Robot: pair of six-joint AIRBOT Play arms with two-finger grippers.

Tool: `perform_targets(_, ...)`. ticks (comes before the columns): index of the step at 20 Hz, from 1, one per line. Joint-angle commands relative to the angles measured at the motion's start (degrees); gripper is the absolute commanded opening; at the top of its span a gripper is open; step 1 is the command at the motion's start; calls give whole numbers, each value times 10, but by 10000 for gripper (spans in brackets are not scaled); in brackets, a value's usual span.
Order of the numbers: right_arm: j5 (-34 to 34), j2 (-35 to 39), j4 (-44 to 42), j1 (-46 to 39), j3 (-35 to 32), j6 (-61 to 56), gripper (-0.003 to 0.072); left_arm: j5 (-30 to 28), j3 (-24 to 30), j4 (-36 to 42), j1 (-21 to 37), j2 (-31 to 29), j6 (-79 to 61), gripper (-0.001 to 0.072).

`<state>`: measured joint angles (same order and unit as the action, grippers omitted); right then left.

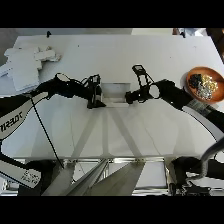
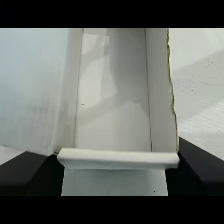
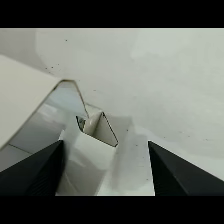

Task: Fold the box and place the chain.

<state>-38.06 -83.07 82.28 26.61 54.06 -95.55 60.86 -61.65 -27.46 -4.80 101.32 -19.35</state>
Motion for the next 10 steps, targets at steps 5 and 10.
perform_targets(5, 8, 0, 16, 17, 1, -51, 536, -2, 0, -5, 1, 0, -1, 562)
perform_targets(10, 21, 0, -33, 27, 1, -47, 520, -2, 0, -5, 1, 0, -1, 562)
